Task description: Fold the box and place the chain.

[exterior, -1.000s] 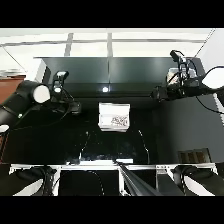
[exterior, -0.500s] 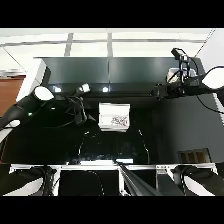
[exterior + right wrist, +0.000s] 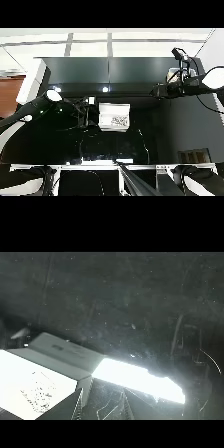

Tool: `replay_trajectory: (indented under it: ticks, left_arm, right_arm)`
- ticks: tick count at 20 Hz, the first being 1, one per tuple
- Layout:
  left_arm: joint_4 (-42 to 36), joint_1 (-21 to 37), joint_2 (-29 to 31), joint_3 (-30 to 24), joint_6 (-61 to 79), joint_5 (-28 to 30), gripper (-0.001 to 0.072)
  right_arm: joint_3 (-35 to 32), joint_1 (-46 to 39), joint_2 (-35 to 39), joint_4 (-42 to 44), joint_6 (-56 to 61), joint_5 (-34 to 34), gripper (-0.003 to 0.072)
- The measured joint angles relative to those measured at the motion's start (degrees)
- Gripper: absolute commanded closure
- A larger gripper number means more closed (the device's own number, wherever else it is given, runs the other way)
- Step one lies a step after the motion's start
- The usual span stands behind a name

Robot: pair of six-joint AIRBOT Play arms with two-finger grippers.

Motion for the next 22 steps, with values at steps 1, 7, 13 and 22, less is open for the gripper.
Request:
replay_trajectory:
  ticks: [1, 7, 13, 22]
  left_arm:
    - [-0.4, -0.1, -0.2, -0.1, 0.3, 0.0, 0.0002]
    - [-4.0, -0.9, -2.4, -0.2, 0.5, -0.5, 0.0002]
    - [-4.2, -1.9, -3.7, -0.2, -0.8, -0.5, 0.0002]
    - [-2.3, -2.6, -3.9, -0.2, -4.0, -0.9, 0.0002]
  right_arm:
    - [0.0, 0.0, 0.0, 0.0, 0.1, 0.0, 0.0378]
    - [0.0, 0.0, 0.0, 0.0, 0.1, -0.1, 0.0378]
    - [0.0, 0.0, 0.0, 0.0, 0.1, -0.3, 0.0378]
    - [0.0, 0.0, 0.0, 0.0, 0.1, -1.4, 0.0378]
